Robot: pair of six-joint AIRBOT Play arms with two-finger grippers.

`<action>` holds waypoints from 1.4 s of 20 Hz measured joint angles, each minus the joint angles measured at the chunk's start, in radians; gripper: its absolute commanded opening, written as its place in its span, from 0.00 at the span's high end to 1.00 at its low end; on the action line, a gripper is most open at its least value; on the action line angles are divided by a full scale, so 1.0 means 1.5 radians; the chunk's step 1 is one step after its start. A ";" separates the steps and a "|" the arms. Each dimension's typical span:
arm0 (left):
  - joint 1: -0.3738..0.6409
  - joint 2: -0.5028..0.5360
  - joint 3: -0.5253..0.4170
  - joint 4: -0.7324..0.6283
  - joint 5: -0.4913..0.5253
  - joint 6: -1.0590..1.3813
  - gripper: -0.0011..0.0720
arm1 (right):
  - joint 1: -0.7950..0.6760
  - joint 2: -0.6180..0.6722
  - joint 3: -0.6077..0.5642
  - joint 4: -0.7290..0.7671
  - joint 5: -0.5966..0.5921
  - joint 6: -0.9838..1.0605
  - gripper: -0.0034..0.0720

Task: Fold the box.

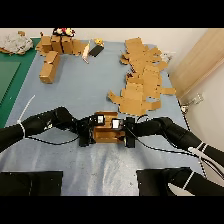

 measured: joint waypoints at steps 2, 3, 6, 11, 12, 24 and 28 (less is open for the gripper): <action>0.000 0.000 0.000 0.000 0.000 0.000 0.26 | 0.002 -0.004 0.000 -0.002 0.006 -0.009 0.67; 0.000 0.000 0.000 0.000 0.000 0.000 0.26 | 0.002 -0.005 0.001 -0.003 0.007 -0.012 0.67; 0.000 0.000 0.000 0.000 0.000 0.000 0.26 | 0.005 -0.006 0.005 -0.004 0.007 -0.019 0.67; 0.000 0.000 0.000 0.000 0.000 0.000 0.26 | 0.007 -0.004 0.008 -0.013 -0.012 -0.023 0.64; 0.000 0.000 0.000 0.000 0.000 0.000 0.26 | 0.008 -0.003 0.008 -0.015 -0.016 -0.023 0.64; 0.000 0.000 0.000 0.000 0.000 0.000 0.26 | 0.009 0.004 0.008 -0.004 -0.026 -0.024 0.77; 0.000 0.000 0.000 0.000 0.000 0.000 0.26 | 0.010 0.004 0.008 0.017 -0.019 -0.035 0.77</action>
